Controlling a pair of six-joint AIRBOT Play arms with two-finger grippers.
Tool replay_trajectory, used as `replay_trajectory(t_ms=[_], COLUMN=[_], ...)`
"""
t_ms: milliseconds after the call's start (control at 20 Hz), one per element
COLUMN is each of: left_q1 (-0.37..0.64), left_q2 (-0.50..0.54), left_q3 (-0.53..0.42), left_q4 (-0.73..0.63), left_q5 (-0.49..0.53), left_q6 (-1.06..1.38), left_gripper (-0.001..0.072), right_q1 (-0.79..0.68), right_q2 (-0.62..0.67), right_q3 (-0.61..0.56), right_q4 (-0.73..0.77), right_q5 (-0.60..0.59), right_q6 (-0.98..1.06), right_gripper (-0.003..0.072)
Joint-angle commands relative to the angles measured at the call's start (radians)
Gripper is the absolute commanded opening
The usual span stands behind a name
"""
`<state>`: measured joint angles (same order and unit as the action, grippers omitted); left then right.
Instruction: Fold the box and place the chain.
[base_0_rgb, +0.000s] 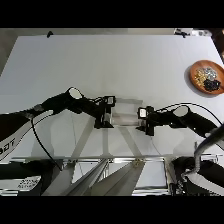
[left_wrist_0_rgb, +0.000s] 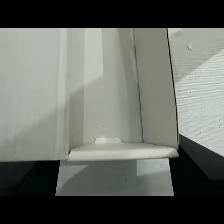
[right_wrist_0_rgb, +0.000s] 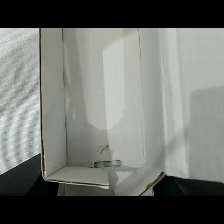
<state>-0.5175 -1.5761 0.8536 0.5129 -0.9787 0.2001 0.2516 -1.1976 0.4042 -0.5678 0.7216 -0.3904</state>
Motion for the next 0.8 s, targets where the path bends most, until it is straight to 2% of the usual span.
replay_trajectory(t_ms=[0,50,200,250,750], left_q1=[0.000,0.000,0.000,0.000,-0.001], left_q2=[-0.013,-0.013,-0.013,-0.013,-0.013], left_q3=[0.000,0.000,0.000,0.000,-0.006], left_q4=[0.000,0.000,0.000,0.000,0.053], left_q5=[0.014,0.014,0.014,0.014,-0.013], left_q6=[-0.007,-0.018,-0.025,-0.026,-0.117], left_gripper=[0.0646,0.0550,0.0456,0.0389,0.0396], right_q1=[0.001,0.001,0.001,0.001,0.001], right_q2=[0.001,0.001,0.001,0.001,0.001], right_q3=[0.000,0.000,0.000,0.000,0.000], right_q4=[0.000,0.000,0.000,0.000,0.000], right_q5=[0.000,0.000,0.000,0.000,0.000], right_q6=[0.000,0.000,0.000,0.000,0.000], right_gripper=[0.0482,0.0482,0.0482,0.0482,0.0482])
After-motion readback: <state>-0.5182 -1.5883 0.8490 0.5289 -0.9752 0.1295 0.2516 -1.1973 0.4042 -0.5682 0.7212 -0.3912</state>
